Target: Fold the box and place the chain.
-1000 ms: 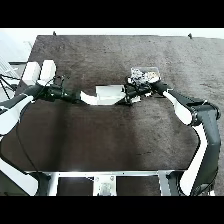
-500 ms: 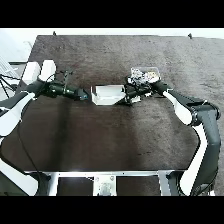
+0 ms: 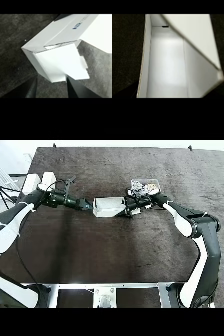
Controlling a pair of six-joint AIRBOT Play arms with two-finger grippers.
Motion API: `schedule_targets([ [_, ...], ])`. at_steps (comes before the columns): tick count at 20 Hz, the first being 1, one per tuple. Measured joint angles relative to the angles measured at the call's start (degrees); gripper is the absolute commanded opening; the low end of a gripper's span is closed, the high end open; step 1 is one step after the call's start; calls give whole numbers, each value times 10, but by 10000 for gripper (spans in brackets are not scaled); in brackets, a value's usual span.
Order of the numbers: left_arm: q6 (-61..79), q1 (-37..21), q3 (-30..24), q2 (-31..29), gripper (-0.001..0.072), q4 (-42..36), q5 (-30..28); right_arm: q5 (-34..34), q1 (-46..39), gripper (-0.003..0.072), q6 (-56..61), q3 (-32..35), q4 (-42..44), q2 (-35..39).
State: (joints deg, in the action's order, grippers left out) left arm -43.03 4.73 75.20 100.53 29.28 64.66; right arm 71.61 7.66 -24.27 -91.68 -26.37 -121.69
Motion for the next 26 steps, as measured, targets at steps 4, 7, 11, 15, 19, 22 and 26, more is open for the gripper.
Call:
schedule_targets([
  [4,6,8,0,-1,431,5,-11,0,0,476,0,0,0,0],
  [7,11,11,0,-1,432,7,-16,0,0,477,0,0,0,0],
  [11,20,12,0,-1,597,5,-22,0,0,476,0,0,0,0],
  [15,24,18,0,-1,611,-6,-32,0,0,476,0,0,0,0],
  [19,19,24,0,-1,611,-11,-42,0,0,476,0,0,0,0],
  [22,5,27,0,-1,611,-12,-47,0,0,476,0,0,0,0],
  [26,-39,38,4,-1,611,4,-63,0,0,476,0,0,0,0],
])
